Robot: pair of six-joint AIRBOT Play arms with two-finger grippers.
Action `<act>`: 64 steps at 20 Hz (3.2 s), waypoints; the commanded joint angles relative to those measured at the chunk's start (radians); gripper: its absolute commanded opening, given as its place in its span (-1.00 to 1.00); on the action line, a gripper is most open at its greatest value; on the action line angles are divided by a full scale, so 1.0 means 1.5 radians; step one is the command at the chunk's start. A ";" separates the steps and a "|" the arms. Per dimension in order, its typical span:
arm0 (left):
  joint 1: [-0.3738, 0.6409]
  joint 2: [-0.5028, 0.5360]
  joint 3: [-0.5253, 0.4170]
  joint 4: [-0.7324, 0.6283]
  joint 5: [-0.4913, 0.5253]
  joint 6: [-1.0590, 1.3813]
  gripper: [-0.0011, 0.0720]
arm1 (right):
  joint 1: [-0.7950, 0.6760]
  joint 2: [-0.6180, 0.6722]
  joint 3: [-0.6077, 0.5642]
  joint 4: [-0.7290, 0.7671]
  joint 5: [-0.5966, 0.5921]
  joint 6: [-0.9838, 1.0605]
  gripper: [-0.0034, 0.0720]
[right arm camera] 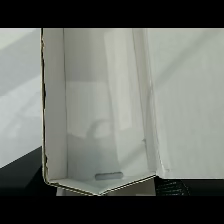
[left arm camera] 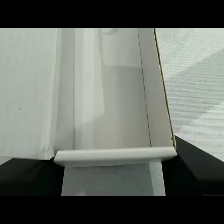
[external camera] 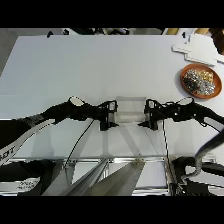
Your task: Fold the box and place the chain.
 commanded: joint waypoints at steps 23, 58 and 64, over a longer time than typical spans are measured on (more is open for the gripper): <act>0.000 0.000 0.000 0.000 0.000 0.000 -0.74 | 0.000 0.121 0.000 -0.159 -0.003 0.213 0.84; -0.001 0.000 0.000 0.000 0.000 0.000 -0.74 | 0.001 0.002 0.113 0.126 -0.109 0.428 -0.87; -0.001 0.000 0.000 0.000 0.000 0.000 -0.74 | 0.000 0.030 0.119 0.012 -0.092 0.537 -0.86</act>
